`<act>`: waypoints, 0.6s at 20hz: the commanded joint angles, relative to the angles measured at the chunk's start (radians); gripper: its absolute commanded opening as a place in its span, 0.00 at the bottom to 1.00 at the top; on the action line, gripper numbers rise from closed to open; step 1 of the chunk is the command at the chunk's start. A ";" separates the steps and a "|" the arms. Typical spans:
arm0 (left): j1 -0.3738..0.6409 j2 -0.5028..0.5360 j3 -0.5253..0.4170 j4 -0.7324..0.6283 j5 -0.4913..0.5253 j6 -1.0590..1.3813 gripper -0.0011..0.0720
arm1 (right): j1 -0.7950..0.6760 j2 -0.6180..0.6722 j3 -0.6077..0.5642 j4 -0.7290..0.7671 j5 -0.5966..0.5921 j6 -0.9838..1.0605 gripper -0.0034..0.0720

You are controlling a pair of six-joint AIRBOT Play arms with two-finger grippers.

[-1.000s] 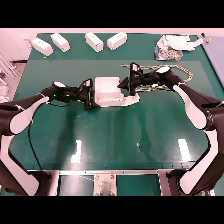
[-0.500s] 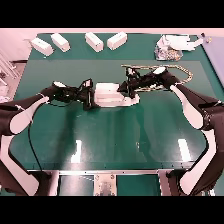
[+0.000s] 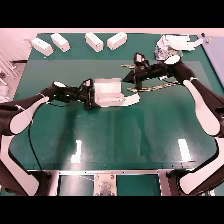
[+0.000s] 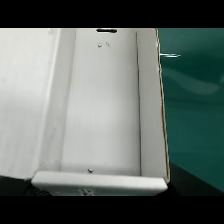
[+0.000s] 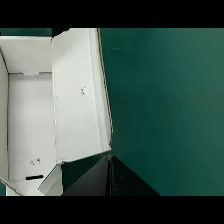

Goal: Fold the box and place the chain.

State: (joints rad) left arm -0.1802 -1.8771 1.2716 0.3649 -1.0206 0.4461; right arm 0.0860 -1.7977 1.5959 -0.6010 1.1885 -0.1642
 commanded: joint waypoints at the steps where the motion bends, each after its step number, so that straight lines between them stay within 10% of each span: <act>1: 0.000 0.000 0.001 0.001 -0.001 0.000 0.88 | -0.043 0.062 -0.063 -0.011 0.001 0.037 0.05; 4: 0.000 0.000 0.001 0.001 -0.001 0.000 0.88 | -0.051 0.099 -0.174 -0.021 0.001 0.014 0.09; 6: 0.000 0.000 0.001 0.001 -0.001 0.000 0.87 | -0.051 0.101 -0.235 -0.029 0.001 -0.020 0.78; 12: 0.000 0.000 0.001 0.001 -0.002 0.000 0.88 | -0.042 0.099 -0.341 -0.021 -0.053 -0.137 0.81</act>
State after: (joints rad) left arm -0.1799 -1.8771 1.2713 0.3653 -1.0218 0.4461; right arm 0.0391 -1.7012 1.2995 -0.6281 1.1698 -0.2443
